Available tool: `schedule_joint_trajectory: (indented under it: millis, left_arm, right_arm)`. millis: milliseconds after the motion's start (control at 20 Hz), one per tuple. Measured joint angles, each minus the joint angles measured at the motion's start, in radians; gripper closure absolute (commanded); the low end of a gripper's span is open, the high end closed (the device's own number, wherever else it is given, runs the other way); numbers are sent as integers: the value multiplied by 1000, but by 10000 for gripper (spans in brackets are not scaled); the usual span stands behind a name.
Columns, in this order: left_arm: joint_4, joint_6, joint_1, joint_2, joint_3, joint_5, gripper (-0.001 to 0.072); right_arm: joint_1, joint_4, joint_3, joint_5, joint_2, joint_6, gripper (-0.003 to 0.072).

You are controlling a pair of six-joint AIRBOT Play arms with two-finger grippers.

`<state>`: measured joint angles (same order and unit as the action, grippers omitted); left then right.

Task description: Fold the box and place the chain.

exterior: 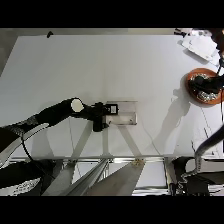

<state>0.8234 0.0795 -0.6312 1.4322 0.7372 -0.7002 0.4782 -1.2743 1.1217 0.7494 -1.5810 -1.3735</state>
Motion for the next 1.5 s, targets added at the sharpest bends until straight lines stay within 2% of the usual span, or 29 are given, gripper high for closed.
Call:
schedule_joint_trajectory:
  millis: [250, 450, 550, 650, 900, 1200, 1500]
  left_arm:
    - [0, 0, 0, 0, 0, 0, 697]
    - [0, 0, 0, 0, 0, 0, 696]
    - [0, 0, 0, 0, 0, 0, 696]
    - [0, 0, 0, 0, 0, 0, 697]
    - [0, 0, 0, 0, 0, 0, 697]
    - [0, 0, 0, 0, 0, 0, 696]
    - [0, 0, 0, 0, 0, 0, 696]
  right_arm:
    - [0, 37, 3, 24, -26, 21, 671]
    - [1, 48, 2, 44, -20, 27, 672]
    - [0, 48, 0, 77, 13, 28, 672]
    - [0, 50, 2, 57, 67, 30, 672]
    - [0, 49, 2, 69, 241, 63, 672]
    - [0, 67, 2, 188, 479, 126, 672]
    - [0, 163, 2, 299, 713, 166, 672]
